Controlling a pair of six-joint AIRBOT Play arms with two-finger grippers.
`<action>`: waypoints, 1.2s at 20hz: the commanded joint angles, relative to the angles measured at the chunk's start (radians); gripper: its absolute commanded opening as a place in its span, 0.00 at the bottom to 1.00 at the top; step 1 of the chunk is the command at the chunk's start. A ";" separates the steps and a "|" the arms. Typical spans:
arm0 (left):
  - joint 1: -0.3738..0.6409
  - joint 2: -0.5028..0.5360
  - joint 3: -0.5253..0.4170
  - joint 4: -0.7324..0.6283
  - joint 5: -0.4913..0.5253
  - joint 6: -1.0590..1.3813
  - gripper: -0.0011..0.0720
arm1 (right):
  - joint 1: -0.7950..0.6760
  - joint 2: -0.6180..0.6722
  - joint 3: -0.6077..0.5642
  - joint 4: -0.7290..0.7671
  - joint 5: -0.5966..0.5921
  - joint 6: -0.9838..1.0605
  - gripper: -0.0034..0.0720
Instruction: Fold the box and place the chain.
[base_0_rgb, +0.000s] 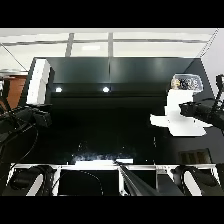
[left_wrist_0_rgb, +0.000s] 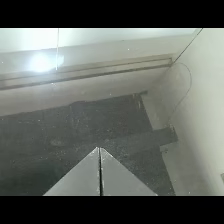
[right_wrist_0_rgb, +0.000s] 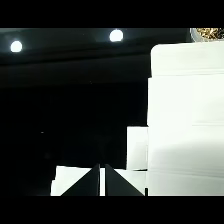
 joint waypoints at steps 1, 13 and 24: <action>0.000 0.001 0.000 0.000 0.000 0.000 0.05 | 0.000 0.000 0.000 0.000 0.000 0.000 0.10; 0.000 0.001 0.000 -0.014 0.001 -0.001 0.05 | 0.000 0.000 0.000 0.000 0.000 0.000 0.10; -0.002 -0.085 -0.006 -0.163 0.327 -0.010 0.97 | -0.007 -0.001 0.000 0.016 -0.252 0.010 0.98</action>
